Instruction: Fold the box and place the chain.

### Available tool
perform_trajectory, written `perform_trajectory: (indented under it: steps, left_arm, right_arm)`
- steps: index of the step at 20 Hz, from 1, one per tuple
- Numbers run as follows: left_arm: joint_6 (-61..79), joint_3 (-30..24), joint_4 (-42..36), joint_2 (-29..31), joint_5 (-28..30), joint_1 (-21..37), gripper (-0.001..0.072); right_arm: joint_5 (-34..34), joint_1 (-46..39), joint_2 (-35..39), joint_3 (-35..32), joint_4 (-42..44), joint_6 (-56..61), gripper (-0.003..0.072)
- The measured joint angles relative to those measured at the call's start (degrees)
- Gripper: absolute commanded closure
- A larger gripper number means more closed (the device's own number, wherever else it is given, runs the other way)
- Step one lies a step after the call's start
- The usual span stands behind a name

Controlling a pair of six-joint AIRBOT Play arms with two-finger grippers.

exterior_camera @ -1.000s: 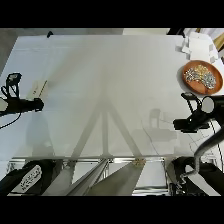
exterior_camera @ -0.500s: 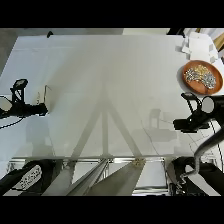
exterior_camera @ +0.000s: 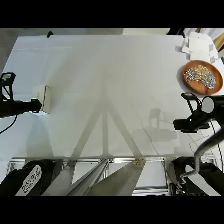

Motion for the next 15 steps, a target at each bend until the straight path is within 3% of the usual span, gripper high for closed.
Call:
perform_trajectory:
  steps: [5, 15]
  left_arm:
    - [0.0, 0.0, -0.3, 6.4, -3.0, 0.0, 0.001]
    - [0.0, 0.0, -0.4, 7.7, -3.1, 0.0, 0.001]
  right_arm:
    - [0.0, 0.0, 0.0, 0.0, 0.0, 0.0, 0.0669]
    - [0.0, 0.0, 0.0, 0.0, 0.0, 0.0, 0.0669]
